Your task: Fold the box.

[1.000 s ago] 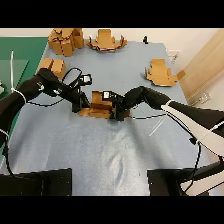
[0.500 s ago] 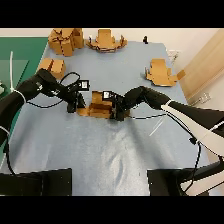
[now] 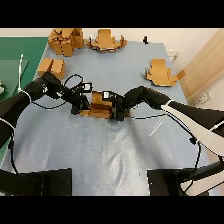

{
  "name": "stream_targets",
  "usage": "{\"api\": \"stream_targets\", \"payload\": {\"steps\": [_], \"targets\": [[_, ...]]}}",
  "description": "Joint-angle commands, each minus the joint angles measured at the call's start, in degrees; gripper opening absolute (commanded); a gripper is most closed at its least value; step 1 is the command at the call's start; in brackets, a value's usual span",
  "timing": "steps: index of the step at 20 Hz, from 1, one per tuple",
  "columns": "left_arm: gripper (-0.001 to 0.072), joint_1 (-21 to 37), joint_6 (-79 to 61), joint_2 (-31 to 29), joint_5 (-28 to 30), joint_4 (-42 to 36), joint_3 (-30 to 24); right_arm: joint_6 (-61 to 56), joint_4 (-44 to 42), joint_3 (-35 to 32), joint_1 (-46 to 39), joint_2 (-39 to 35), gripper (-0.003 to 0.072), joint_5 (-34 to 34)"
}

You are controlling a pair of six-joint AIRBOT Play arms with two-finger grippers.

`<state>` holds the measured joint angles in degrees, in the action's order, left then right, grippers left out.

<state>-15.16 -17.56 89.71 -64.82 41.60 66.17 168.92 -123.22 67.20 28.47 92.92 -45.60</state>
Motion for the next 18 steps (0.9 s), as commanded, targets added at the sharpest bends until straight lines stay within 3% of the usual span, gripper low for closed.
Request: {"api": "stream_targets", "payload": {"steps": [1,8,9,10,11,16,17,18], "targets": [[0.0164,-0.61,-1.2,0.61,-0.33,-2.58,0.0,-0.02,-0.02,-0.02,-0.04,-0.02,0.0514,0.02],[0.0176,-0.92,-1.31,1.75,-0.07,-4.13,-0.02,-0.02,-0.02,-0.02,-0.04,-0.02,0.0514,0.02],[0.0214,-0.92,-1.33,1.75,-0.02,-4.13,0.0,-0.02,-0.02,-0.02,-0.04,-0.02,0.0514,0.02],[0.0378,-0.92,-1.27,1.77,0.39,-4.17,-0.02,-0.02,-0.02,-0.02,-0.04,-0.02,0.0514,0.02],[0.045,-0.92,-0.96,1.75,1.07,-4.24,-0.02,-0.02,-0.02,-0.02,-0.04,-0.02,0.0514,0.02],[0.0444,-0.9,-0.68,1.68,1.31,-4.39,0.0,-0.02,0.0,-0.02,-0.04,-0.02,0.0514,0.02],[0.0363,-0.79,0.15,1.55,1.31,-4.31,0.02,-0.02,0.0,-0.02,-0.04,-0.02,0.0514,0.0],[0.0077,-0.39,1.07,1.14,0.48,-3.48,0.09,-0.02,0.0,-0.02,-0.04,-0.02,0.0514,0.02]]}}
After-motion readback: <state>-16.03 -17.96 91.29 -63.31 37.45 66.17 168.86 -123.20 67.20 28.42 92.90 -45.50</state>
